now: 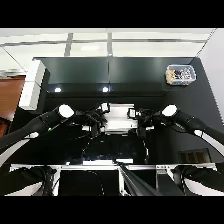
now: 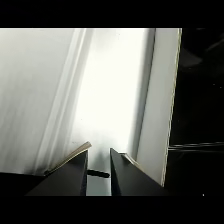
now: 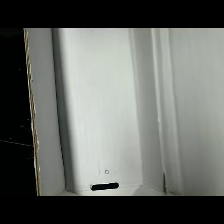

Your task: Fold the box and place the chain.

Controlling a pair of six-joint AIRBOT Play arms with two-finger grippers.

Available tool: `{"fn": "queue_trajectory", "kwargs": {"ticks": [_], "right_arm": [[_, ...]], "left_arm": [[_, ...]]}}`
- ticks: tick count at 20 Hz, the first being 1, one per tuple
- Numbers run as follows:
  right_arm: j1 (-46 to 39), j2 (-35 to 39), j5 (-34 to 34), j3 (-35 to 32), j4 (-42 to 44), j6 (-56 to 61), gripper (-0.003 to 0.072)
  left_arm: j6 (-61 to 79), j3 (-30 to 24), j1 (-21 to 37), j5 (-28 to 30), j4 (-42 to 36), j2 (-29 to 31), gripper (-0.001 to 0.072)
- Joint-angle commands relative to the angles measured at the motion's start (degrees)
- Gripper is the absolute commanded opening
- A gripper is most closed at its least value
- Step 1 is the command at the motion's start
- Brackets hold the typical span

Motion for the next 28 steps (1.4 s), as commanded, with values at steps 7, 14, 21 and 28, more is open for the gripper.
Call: {"fn": "queue_trajectory", "kwargs": {"ticks": [7, 14, 21, 28], "right_arm": [[0.0, 0.0, 0.0, 0.0, 0.0, 0.0, 0.0313], [0.0, 0.0, 0.0, 0.0, 0.0, 0.0, 0.0312], [0.0, 0.0, 0.0, 0.0, 0.0, 0.0, 0.0312], [0.0, 0.0, 0.0, 0.0, 0.0, 0.0, 0.0313]], "left_arm": [[0.4, 0.0, -0.1, 0.2, 0.0, -0.2, 0.0223], [0.2, 0.0, -0.1, 0.2, 0.2, -0.1, 0.0183], [-4.5, 0.4, 1.8, -3.0, 1.1, 4.4, 0.0027], [-59.3, 0.4, 17.6, -17.3, 35.1, 15.9, 0.0026]]}}
